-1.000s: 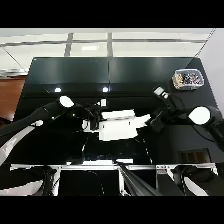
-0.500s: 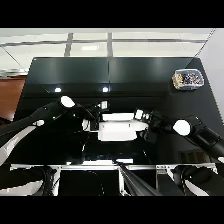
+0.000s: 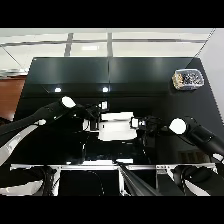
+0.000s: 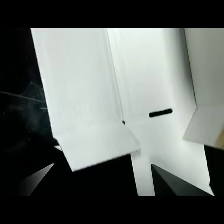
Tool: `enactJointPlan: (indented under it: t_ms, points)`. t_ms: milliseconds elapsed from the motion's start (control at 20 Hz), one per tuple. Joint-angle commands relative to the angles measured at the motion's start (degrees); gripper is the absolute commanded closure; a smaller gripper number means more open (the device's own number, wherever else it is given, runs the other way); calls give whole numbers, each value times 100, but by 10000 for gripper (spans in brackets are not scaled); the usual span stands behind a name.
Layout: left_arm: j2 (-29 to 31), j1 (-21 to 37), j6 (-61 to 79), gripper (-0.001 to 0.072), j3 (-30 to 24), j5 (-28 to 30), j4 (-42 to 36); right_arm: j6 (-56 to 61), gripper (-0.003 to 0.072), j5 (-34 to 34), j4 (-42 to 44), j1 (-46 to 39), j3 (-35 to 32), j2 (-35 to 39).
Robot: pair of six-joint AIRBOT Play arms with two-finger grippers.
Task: Fold the box and place the chain.
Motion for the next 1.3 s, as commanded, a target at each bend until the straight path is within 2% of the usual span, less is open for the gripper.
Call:
enactJointPlan:
  t_ms: [0,200,400,700,850,950,1250]
  points:
    - [-24,2,4,684,7,-15,9,-544,-18,-372,428,7,-4,-142]
    - [-24,4,4,684,7,-17,9,-636,-18,-601,997,216,-2,-356]
    - [-22,4,4,684,11,-195,9,-695,-18,-675,938,232,17,-358]
    - [-22,7,7,684,11,-295,11,-868,-18,-706,872,192,466,-358]
    - [-22,4,7,684,11,-297,11,-901,-18,-651,896,-79,472,-358]
    - [-22,4,7,684,11,-297,11,-1021,-18,-280,1248,-304,472,-378]
    - [-22,4,7,684,11,-297,11,-1547,-18,-319,1556,-590,472,-496]
